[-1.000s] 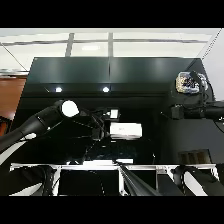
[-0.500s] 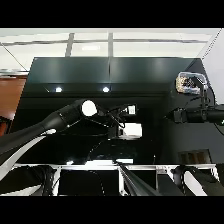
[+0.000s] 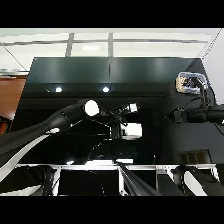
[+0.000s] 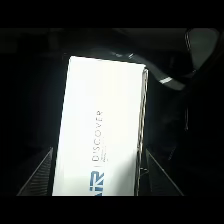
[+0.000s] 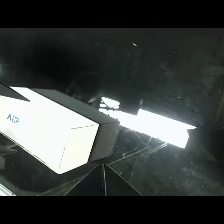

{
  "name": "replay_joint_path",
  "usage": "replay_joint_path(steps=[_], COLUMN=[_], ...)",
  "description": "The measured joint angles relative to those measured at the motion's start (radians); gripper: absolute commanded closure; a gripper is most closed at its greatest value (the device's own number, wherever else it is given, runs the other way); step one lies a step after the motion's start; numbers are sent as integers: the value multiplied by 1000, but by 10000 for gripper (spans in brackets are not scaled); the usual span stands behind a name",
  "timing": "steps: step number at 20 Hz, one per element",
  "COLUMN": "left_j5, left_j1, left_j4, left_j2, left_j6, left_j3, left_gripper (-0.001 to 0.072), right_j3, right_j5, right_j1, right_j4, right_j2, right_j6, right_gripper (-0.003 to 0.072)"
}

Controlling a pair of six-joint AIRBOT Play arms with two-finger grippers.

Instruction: Fold the box and place the chain.

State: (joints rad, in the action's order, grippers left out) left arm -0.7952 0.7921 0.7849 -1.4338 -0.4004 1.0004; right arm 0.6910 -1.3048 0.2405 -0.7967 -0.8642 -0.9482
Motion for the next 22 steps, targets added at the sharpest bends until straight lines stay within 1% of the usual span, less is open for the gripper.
replay_joint_path(steps=[13, 17, 19, 22], left_j5=[2, 5, 11, 47], left_j1=[32, 50, 66, 98], left_j4=[11, 22, 29, 72], left_j2=[-21, -45, -64, -81], left_j6=[6, 12, 13, 12], left_j3=[0, 0, 0, 0], left_gripper=[1, 0, 1, 3], right_j3=[0, 0, 0, 0], right_j5=[3, 3, 3, 1], right_j1=[0, 0, 0, 0], right_j4=[-6, -14, -15, -16], right_j2=[0, 0, 0, 0], right_j6=[2, 2, 5, 8], right_gripper=[674, 674, 674, 674])
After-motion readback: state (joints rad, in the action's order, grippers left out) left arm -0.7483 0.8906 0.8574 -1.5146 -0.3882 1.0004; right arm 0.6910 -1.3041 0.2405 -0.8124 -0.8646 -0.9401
